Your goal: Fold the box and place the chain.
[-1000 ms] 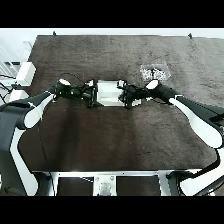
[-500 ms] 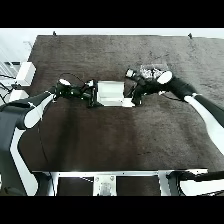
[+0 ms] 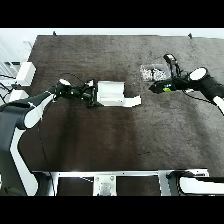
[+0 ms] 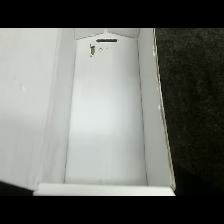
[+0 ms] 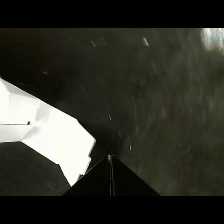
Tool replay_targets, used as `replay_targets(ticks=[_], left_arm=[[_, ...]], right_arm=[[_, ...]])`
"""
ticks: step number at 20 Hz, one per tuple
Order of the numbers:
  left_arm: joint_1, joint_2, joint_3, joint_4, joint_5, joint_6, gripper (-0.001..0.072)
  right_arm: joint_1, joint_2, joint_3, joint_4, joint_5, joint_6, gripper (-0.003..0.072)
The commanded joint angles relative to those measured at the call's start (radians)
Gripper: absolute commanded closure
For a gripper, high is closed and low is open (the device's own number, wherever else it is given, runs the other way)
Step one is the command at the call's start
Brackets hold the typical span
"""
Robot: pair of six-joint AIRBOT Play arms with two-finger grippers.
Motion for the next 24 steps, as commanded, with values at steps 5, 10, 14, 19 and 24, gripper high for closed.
replay_targets(ticks=[5,10,14,19,24], left_arm=[[0.000,0.000,0.000,0.000,0.000,0.000,0.0361],[0.000,0.000,0.000,0.000,0.000,0.001,0.0361],[0.000,0.000,0.000,0.000,0.000,0.000,0.0361],[0.000,0.000,0.000,0.000,-0.001,0.000,0.0361],[0.000,0.000,0.000,0.000,-0.001,0.000,0.0361]], right_arm=[[0.005,-0.148,-0.037,0.137,0.001,0.151,0.0678],[0.097,-0.245,-0.037,0.232,-0.002,0.150,0.0678],[0.161,-0.273,-0.023,0.377,-0.001,0.079,0.0678],[0.173,-0.243,0.031,0.378,0.033,0.080,0.0678],[0.171,-0.204,0.034,0.377,0.032,0.080,0.0480]])
